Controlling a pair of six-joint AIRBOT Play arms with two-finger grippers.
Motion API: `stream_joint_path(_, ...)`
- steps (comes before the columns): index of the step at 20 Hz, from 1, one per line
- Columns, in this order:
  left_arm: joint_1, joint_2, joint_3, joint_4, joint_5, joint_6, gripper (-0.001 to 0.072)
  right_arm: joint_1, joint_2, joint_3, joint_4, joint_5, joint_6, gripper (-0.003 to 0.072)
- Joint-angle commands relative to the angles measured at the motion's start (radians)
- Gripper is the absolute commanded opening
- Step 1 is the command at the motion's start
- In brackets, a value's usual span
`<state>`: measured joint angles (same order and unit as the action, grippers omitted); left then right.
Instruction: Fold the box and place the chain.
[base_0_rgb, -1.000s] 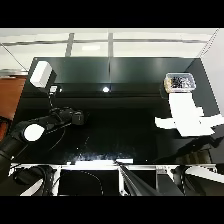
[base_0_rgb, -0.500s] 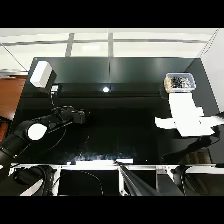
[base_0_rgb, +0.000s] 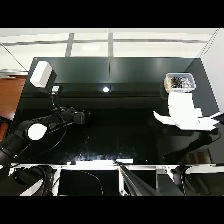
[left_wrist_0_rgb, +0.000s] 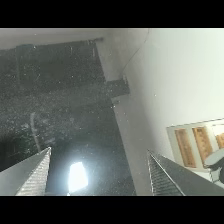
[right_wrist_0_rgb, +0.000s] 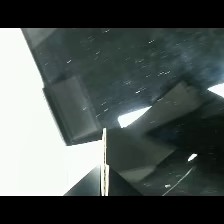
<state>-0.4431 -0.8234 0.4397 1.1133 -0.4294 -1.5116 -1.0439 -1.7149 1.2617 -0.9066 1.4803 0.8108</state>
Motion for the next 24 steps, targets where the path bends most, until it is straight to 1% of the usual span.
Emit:
stream_joint_path(1, 0.000, 0.000, 0.000, 0.006, 0.002, 0.002, 0.0709, 0.016, 0.000, 0.000, 0.039, 0.121, 0.001, 0.0008)
stream_joint_path(4, 0.000, 0.000, 0.000, 0.027, 0.002, 0.016, 0.0709, 0.064, 0.032, -0.075, 0.177, 0.132, 0.046, 0.0007)
stream_joint_path(6, 0.000, 0.000, 0.000, 0.026, 0.001, 0.016, 0.0709, 0.124, 0.097, -0.165, 0.245, 0.076, 0.045, 0.0007)
stream_joint_path(8, 0.000, 0.000, 0.000, 0.026, 0.002, 0.016, 0.0709, 0.187, 0.176, -0.256, 0.274, 0.004, 0.045, 0.0007)
stream_joint_path(13, 0.000, 0.000, 0.000, 0.026, 0.002, 0.016, 0.0709, 0.357, 0.431, -0.516, 0.408, -0.209, 0.045, 0.0007)
stream_joint_path(16, 0.000, -0.001, 0.000, -0.007, -0.001, 0.016, 0.0709, 0.492, 0.616, -0.651, 0.571, -0.351, 0.024, 0.0008)
stream_joint_path(17, 0.000, 0.000, 0.000, -0.019, -0.002, 0.016, 0.0708, 0.544, 0.678, -0.687, 0.596, -0.390, 0.023, 0.0007)
stream_joint_path(19, 0.000, -0.001, 0.000, -0.044, -0.010, 0.016, 0.0709, 0.661, 0.799, -0.749, 0.583, -0.467, 0.017, 0.0008)
stream_joint_path(20, 0.000, -0.001, 0.000, -0.056, -0.019, 0.016, 0.0709, 0.721, 0.858, -0.782, 0.581, -0.504, -0.023, 0.0008)
stream_joint_path(21, 0.000, -0.001, 0.000, -0.057, -0.030, 0.016, 0.0709, 0.771, 0.906, -0.808, 0.593, -0.521, -0.105, 0.0007)
stream_joint_path(22, 0.000, -0.003, 0.000, -0.057, -0.039, 0.013, 0.0709, 0.822, 0.948, -0.834, 0.632, -0.515, -0.204, 0.0008)
stream_joint_path(23, 0.005, -0.013, 0.002, -0.056, -0.051, 0.011, 0.0709, 0.863, 0.973, -0.857, 0.673, -0.501, -0.260, 0.0008)
stream_joint_path(24, 0.016, -0.027, 0.008, -0.056, -0.080, 0.012, 0.0709, 0.906, 0.986, -0.874, 0.681, -0.491, -0.297, 0.0008)
